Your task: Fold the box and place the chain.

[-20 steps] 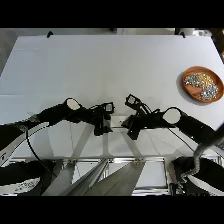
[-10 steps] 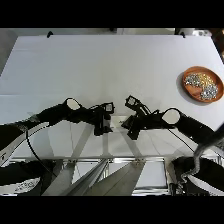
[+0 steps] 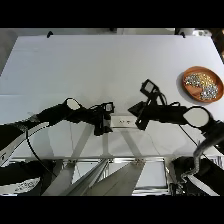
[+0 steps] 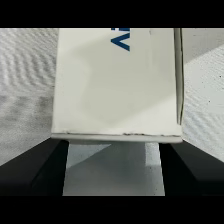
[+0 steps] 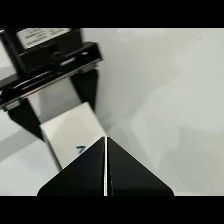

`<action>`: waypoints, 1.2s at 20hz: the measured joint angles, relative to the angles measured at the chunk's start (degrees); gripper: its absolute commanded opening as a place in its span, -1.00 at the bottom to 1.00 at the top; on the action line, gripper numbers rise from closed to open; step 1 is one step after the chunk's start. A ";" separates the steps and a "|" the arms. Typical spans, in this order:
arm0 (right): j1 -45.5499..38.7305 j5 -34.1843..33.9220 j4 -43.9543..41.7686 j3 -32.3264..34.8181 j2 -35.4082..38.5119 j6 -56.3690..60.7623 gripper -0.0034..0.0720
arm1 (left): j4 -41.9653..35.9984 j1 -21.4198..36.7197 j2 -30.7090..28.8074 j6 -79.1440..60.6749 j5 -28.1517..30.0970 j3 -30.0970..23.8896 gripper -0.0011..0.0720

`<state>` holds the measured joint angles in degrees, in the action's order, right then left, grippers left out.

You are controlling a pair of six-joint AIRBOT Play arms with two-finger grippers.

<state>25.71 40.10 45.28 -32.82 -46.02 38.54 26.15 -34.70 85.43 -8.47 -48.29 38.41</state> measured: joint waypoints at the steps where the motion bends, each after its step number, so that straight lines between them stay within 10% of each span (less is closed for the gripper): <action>1: -1.92 1.66 3.93 -0.09 1.53 3.21 -0.87 | 0.02 0.00 0.00 -0.04 0.00 0.00 -0.18; 15: -17.59 15.39 23.32 -0.39 8.24 16.41 -0.87 | -5.29 0.00 0.04 0.20 -0.26 -0.04 -0.18; 18: -17.84 15.63 23.69 -0.39 8.28 16.59 -0.87 | -6.78 -0.02 0.09 -0.15 -0.31 -0.02 -0.71; 24: -17.94 15.76 23.91 -0.39 8.28 16.72 -0.87 | -7.61 -0.04 -0.24 -0.87 2.62 0.04 -0.96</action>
<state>7.77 55.86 69.19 -33.21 -37.74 55.27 18.55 -34.74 85.19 -9.34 -45.67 38.46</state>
